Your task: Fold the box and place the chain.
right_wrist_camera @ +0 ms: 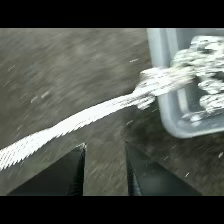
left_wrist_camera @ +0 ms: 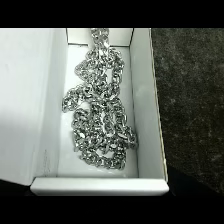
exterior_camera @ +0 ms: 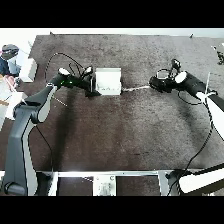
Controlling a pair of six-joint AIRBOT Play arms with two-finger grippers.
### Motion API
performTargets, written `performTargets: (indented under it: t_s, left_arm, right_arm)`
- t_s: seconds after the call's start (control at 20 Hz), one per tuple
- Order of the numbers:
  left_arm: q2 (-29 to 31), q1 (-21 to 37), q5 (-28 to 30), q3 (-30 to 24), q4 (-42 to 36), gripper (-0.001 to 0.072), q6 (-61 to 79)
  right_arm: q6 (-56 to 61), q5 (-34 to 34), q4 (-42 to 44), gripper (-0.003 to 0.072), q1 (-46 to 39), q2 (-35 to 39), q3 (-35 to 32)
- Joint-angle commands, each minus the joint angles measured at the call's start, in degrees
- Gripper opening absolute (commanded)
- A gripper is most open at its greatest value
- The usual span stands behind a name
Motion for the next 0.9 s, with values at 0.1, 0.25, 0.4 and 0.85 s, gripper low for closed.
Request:
performTargets:
  t_s: [0.1, 0.25, 0.4, 0.85]
  left_arm:
    - [-0.04, 0.07, 0.00, -0.02, 0.02, 0.0481, 0.13]
    - [-0.04, 0.07, 0.02, -0.02, 0.02, 0.0481, 0.15]
    - [-0.04, 0.07, 0.04, -0.02, 0.02, 0.0481, 0.13]
    - [-0.04, 0.07, 0.02, -0.02, 0.02, 0.0481, 0.13]
  right_arm:
    - [0.68, -9.07, 4.31, 0.0276, -1.03, -3.19, -0.70]
    - [0.72, -12.76, 4.92, 0.0273, -0.35, -3.28, -0.63]
    - [2.93, -13.09, 4.96, 0.0101, -0.15, -4.68, -0.63]
    - [2.58, -12.87, 4.46, 0.0010, 3.39, -2.43, -0.63]
